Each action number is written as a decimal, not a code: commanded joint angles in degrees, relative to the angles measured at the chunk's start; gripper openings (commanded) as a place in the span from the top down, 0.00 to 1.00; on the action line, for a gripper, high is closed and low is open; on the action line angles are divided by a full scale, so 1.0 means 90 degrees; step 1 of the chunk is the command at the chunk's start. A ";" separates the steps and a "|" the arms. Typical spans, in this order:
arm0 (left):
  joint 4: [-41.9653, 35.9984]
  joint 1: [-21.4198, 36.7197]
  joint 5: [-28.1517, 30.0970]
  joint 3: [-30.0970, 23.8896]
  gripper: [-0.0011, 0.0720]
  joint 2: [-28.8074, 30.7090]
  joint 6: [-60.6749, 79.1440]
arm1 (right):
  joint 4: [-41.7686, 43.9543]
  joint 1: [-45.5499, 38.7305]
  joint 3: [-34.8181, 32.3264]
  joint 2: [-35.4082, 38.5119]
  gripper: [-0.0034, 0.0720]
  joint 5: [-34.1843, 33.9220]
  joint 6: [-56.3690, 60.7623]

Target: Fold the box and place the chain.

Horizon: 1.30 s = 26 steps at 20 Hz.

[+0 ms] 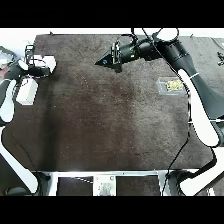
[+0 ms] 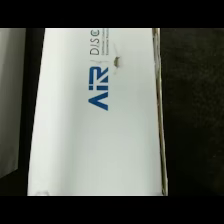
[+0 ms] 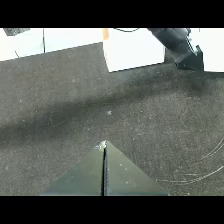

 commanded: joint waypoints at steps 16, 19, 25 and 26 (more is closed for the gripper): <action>0.0265 -0.0206 -0.1804 0.1511 0.00 0.0593 -0.0107 | 0.0238 0.0015 0.0000 0.0299 0.95 0.0566 0.0153; -0.0102 -0.0206 -0.1727 0.1511 0.13 0.1375 -0.0104 | -0.0457 0.0015 -0.0002 0.0736 0.95 0.0403 0.0634; -0.2076 -0.0216 -0.1773 0.1506 0.98 0.2861 0.1447 | -0.2159 0.0017 -0.0061 0.1984 0.95 -0.0617 0.1851; -0.2310 -0.0216 -0.1702 0.1428 0.98 0.3118 0.1647 | -0.2569 0.0017 -0.0216 0.2273 0.95 -0.0918 0.2135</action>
